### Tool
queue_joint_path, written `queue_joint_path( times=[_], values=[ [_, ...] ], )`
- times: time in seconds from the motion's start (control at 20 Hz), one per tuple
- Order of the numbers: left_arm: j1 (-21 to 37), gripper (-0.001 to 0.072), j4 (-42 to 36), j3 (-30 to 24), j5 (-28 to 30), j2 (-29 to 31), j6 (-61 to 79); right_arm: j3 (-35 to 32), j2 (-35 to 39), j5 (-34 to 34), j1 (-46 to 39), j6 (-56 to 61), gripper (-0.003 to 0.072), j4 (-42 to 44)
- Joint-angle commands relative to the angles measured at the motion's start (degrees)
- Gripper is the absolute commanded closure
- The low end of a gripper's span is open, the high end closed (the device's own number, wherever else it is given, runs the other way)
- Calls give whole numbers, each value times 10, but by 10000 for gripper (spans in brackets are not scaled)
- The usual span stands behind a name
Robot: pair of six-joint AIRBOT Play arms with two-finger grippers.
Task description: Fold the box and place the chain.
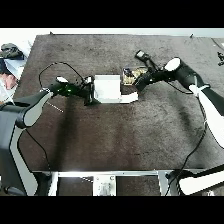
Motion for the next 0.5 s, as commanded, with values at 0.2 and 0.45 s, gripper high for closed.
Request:
queue_joint_path(
  times=[0.2, 0.45],
  values=[
    [0, 364, 0, 0, 0, 0, 0, -50, 10, 29, -73, 259, 699, -22],
    [0, 364, 0, 0, 0, 0, 0, -128, 4, -28, -73, 272, 699, 28]
  ],
)
